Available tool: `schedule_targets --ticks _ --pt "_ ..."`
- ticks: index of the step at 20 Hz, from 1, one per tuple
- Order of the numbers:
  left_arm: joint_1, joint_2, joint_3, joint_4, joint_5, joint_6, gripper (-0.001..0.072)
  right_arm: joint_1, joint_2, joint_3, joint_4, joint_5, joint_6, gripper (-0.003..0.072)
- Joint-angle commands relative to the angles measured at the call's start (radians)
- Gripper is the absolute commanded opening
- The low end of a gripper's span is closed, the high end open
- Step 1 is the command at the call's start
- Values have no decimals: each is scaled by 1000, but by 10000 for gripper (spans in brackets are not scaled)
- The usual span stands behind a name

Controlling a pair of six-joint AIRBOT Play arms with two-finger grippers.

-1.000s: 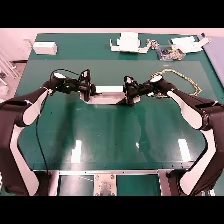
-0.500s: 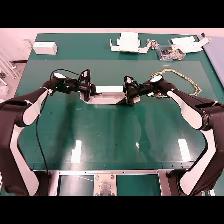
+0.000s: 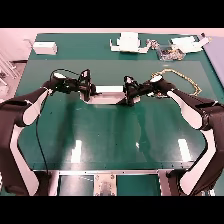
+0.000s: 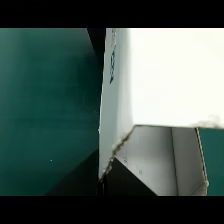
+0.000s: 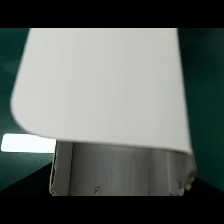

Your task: Fold the box and place the chain.

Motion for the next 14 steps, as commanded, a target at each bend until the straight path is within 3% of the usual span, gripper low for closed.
schedule_targets --ticks 1,14 --pt "1 0 0 -17 0 0 20 1 0 0 0 0 0 592" --pt "1 0 0 -25 0 0 20 1 0 0 0 0 0 592"
